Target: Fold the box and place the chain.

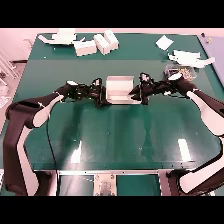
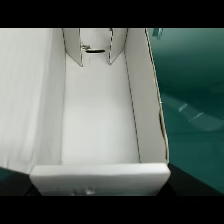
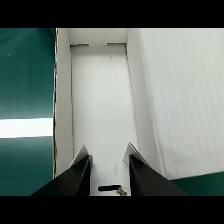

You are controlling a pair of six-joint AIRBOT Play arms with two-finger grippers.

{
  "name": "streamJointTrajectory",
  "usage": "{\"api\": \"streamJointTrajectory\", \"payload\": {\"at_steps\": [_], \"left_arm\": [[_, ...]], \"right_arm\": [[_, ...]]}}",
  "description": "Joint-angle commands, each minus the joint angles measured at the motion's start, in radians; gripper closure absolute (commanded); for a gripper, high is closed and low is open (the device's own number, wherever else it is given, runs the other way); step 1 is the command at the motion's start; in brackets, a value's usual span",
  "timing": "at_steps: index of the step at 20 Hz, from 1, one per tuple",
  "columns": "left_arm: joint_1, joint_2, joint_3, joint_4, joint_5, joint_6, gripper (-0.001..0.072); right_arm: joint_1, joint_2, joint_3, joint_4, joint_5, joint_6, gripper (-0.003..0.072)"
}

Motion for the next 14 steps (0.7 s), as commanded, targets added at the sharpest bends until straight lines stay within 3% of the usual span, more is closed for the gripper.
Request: {"api": "streamJointTrajectory", "payload": {"at_steps": [1, 4, 7, 10, 11, 13, 14], "left_arm": [[-0.001, 0.0, 0.0, -0.001, -0.002, 0.0, 0.0425], [-0.001, 0.0, 0.0, -0.001, -0.002, 0.0, 0.0425], [-0.001, 0.0, 0.0, -0.001, -0.002, 0.0, 0.0425], [-0.001, 0.0, 0.0, -0.001, -0.002, 0.0, 0.0425], [-0.001, 0.0, 0.0, -0.001, -0.002, 0.0, 0.0425], [-0.001, 0.0, 0.0, -0.001, -0.002, 0.0, 0.0425], [-0.001, 0.0, 0.0, -0.001, -0.002, 0.0, 0.0425]], "right_arm": [[0.009, -0.015, 0.0, 0.018, -0.003, -0.022, 0.0392], [0.009, -0.027, 0.001, 0.019, -0.003, -0.042, 0.0387], [0.009, -0.029, 0.001, 0.019, -0.003, -0.043, 0.0148], [0.009, -0.029, 0.001, 0.022, -0.003, -0.066, 0.0135], [0.009, -0.029, 0.0, 0.044, -0.003, -0.068, 0.0073], [0.008, -0.029, 0.001, 0.072, -0.003, -0.068, 0.007], [0.008, -0.029, 0.001, 0.071, -0.003, -0.068, 0.0024]]}}
